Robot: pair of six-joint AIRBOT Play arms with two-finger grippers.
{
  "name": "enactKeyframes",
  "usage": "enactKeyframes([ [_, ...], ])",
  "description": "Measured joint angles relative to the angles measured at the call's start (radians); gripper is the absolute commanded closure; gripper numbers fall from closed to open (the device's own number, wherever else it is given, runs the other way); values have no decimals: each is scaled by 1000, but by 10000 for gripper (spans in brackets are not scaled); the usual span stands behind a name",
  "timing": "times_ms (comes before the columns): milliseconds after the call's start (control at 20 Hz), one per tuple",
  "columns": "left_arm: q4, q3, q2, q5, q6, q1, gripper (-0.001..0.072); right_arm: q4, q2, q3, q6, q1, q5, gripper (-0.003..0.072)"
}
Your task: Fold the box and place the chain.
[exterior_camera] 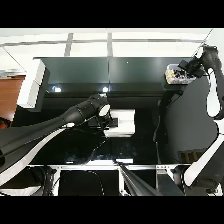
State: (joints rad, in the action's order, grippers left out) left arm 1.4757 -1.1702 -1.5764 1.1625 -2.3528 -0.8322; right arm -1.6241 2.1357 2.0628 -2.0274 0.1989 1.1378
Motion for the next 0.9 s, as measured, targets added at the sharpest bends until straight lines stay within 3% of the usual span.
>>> enactKeyframes([
  [300, 0, 0, 0, 0, 0, 0, 683, 6, -123, 1, 132, 4, 75, 665],
  [550, 0, 0, 0, 0, 0, 0, 683, 10, -368, -3, 304, 2, 101, 665],
  [900, 0, 0, 0, 0, 0, 0, 683, 181, -726, -14, 432, -2, 99, 667],
])
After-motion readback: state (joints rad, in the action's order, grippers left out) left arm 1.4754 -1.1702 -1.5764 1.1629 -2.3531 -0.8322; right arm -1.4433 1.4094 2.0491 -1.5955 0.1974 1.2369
